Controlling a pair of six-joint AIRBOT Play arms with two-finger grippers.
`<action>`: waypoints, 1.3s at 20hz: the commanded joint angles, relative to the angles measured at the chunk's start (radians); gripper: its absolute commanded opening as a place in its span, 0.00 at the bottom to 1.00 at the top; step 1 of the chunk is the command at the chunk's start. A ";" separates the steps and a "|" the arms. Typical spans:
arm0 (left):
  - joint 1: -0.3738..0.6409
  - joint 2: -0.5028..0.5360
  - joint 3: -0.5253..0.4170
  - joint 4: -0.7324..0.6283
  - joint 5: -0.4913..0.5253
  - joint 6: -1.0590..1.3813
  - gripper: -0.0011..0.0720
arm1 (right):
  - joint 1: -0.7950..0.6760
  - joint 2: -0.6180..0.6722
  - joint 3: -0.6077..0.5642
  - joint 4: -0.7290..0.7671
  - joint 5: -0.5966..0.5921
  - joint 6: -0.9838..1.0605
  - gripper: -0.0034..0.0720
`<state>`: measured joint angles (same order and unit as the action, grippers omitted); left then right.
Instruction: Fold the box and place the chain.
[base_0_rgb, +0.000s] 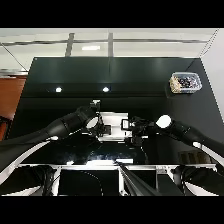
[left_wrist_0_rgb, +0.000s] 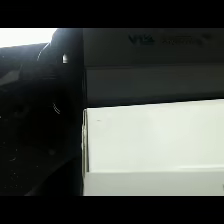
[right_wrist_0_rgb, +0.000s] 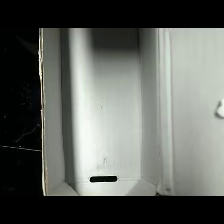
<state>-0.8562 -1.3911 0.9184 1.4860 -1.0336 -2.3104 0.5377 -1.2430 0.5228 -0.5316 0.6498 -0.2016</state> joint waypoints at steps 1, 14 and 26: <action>0.000 0.001 0.005 0.002 0.008 -0.001 0.25 | 0.000 -0.001 0.000 -0.001 0.000 0.000 0.69; 0.000 0.000 0.005 0.002 0.001 -0.002 0.47 | 0.000 -0.001 0.000 -0.001 0.000 0.000 0.69; 0.002 -0.006 0.008 0.004 -0.004 0.035 0.05 | 0.000 0.018 0.013 -0.108 0.059 0.157 0.88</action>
<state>-0.8558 -1.3975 0.9237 1.4837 -1.0210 -2.2982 0.5377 -1.2369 0.5270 -0.5667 0.6659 -0.1505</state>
